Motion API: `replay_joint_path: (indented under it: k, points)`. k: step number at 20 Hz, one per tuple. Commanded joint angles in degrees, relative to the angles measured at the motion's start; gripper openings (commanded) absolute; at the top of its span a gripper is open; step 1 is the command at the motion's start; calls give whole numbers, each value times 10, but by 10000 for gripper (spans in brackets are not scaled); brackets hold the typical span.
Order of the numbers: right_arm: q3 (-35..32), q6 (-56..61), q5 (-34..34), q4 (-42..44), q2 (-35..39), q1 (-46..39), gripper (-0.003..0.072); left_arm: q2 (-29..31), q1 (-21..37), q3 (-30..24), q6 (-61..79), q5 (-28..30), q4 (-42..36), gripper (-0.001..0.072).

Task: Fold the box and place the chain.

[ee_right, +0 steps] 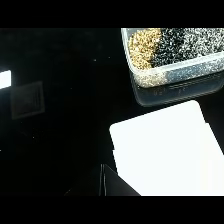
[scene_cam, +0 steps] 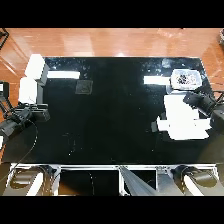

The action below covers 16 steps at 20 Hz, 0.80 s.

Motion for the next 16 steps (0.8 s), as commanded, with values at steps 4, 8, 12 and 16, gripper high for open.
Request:
replay_joint_path:
  k: [4, 8, 12, 16]
  points:
    - [0, 0, 0, 0, 0, 0, 20, 0, 0, 0, 0, 0, 0, 18]
    - [0, 0, 0, 0, 0, 0, 20, 0, 0, 0, 0, 0, 0, 18]
    - [0, 0, 0, 0, 0, 0, 20, 0, 0, 0, 0, 1, 0, 18]
    - [0, 0, 4, 4, 0, 0, 20, 0, 0, 0, -1, 20, -7, 18]
